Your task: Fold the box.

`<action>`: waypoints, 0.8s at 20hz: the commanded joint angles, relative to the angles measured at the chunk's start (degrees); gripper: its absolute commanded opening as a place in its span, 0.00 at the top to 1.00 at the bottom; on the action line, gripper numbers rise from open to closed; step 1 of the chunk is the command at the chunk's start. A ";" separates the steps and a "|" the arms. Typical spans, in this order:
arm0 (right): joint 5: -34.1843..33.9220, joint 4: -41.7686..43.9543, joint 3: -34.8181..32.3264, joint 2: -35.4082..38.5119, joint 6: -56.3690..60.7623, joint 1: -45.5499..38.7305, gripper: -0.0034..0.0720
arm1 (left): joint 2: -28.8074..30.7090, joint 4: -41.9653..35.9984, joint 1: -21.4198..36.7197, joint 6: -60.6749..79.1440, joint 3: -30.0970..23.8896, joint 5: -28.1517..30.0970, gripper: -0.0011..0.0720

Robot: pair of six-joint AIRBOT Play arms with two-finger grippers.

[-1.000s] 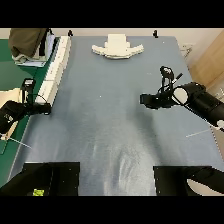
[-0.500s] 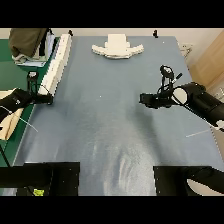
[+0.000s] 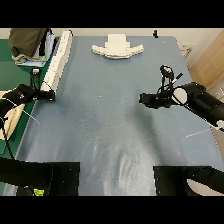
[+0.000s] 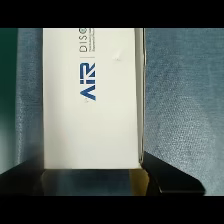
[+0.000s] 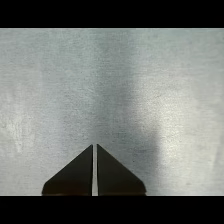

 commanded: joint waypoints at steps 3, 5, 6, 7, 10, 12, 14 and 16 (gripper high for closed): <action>0.07 0.98 0.04 -0.02 0.00 0.11 0.90 | -0.42 -0.04 0.02 0.00 0.42 -0.11 0.43; 0.07 1.14 0.04 -0.02 0.00 0.11 0.90 | -0.42 -0.04 0.02 0.00 0.42 -0.09 0.43; 0.09 1.16 0.04 -0.02 0.00 0.11 0.90 | -0.42 -0.04 0.02 0.00 0.42 -0.09 0.43; 0.09 1.20 0.04 -0.02 0.00 0.11 0.90 | -0.42 -0.04 0.02 0.00 0.42 0.00 0.43; 0.09 1.60 0.04 -0.02 0.00 0.09 0.90 | -0.42 -0.02 0.02 0.00 0.42 -0.35 0.25; 0.09 1.62 0.04 -0.02 0.00 0.09 0.90 | -0.37 -0.04 0.02 -0.02 0.44 -1.18 0.04; 0.09 1.62 0.04 -0.02 0.00 0.11 0.90 | -0.02 0.09 0.13 0.00 0.44 -3.08 0.04; 0.15 1.64 0.04 -0.02 0.00 0.09 0.90 | 1.53 0.94 0.74 0.00 0.44 -6.05 0.04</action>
